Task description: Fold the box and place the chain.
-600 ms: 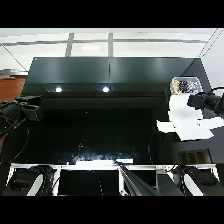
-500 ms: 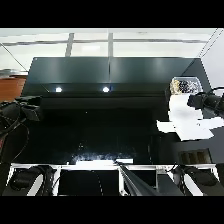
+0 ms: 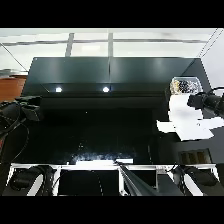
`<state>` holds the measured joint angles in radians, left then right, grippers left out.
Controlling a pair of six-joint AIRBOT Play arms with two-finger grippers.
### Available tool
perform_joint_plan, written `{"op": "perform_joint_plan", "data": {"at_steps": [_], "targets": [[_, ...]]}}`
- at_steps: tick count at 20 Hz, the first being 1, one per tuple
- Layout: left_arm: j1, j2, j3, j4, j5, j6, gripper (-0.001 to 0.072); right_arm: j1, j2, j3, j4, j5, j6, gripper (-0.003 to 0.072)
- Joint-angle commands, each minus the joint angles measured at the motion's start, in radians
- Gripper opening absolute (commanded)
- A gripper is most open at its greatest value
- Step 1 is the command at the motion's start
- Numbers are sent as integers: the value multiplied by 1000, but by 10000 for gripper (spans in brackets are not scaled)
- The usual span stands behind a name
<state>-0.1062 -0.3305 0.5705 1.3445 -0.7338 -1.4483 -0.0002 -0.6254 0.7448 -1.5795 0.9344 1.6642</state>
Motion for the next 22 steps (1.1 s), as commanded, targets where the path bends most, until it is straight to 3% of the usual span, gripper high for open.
{"op": "perform_joint_plan", "data": {"at_steps": [1, 5, 8, 9, 10, 11, 12, 14, 16, 19, 22], "targets": [[0, 0, 0, -1, 4, 0, 31, 0, 0, 0, 0, 0, 0, 22], [0, 0, 0, -48, 112, 0, 32, 0, 0, 0, 0, -124, 0, 22], [1, -3, 0, -74, 146, 0, 37, 0, 0, 0, 1, -151, 0, 22], [0, -10, 0, -74, 150, 1, 213, 0, 0, 0, 1, -184, 0, 23], [-2, -19, 0, -74, 140, 0, 623, 0, 0, 0, 2, -200, 1, 33], [-4, -32, 0, -74, 124, 0, 712, 0, -1, -1, 4, -197, 1, 341], [-4, -47, 0, -74, 102, 0, 712, 0, -6, -1, -4, -187, -4, 693], [-4, -84, 0, -85, 41, 0, 712, -11, -26, -1, -65, -127, 17, 707], [-4, -120, 0, -134, -7, 0, 712, -126, -76, -1, -158, -65, 98, 707], [-4, -161, 0, -177, -35, 0, 712, -496, -188, 0, -132, -90, 97, 707], [-4, -179, 0, -183, -38, 0, 712, -853, -307, 2, 95, -75, -1, 706]]}}
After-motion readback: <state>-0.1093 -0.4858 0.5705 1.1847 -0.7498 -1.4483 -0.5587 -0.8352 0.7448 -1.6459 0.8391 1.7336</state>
